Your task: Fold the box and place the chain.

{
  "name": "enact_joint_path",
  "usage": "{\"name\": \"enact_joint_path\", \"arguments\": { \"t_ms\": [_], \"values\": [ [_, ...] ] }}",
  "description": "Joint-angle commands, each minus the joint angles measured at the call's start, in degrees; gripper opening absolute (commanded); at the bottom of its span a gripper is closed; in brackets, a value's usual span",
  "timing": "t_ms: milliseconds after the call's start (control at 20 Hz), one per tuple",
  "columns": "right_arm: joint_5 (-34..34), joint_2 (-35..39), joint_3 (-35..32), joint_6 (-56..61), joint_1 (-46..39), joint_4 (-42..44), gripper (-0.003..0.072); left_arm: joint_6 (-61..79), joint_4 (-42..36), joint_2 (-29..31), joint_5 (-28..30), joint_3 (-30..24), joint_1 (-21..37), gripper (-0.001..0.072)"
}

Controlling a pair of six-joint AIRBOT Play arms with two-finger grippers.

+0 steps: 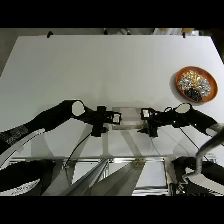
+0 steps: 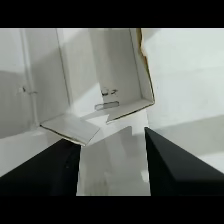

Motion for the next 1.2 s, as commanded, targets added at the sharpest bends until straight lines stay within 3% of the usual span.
{"name": "enact_joint_path", "arguments": {
  "t_ms": [0,100,250,650,750,1150],
  "values": [
    [0.0,0.0,0.0,0.0,0.0,0.0,0.0329,0.0,-1.8,0.0,0.0,0.0,-0.3,0.0404],
    [0.0,0.0,0.0,0.0,0.0,0.0,0.0329,-0.1,-2.1,0.0,0.6,0.0,-0.3,0.0398],
    [0.0,0.0,0.0,0.0,0.0,0.0,0.0329,-0.3,-3.3,-0.1,0.8,0.0,-0.7,0.031],
    [0.0,0.0,0.0,0.0,0.0,0.0,0.0329,-4.1,-4.2,-2.1,4.2,0.0,-1.9,0.0308],
    [0.0,0.0,0.0,0.0,0.0,0.0,0.0329,-4.1,-4.5,-2.1,4.9,0.0,-1.9,0.0215],
    [0.0,0.0,0.0,0.0,0.0,0.0,0.0329,-4.1,-4.6,-2.1,6.9,0.0,-2.6,0.0192]
  ]
}}
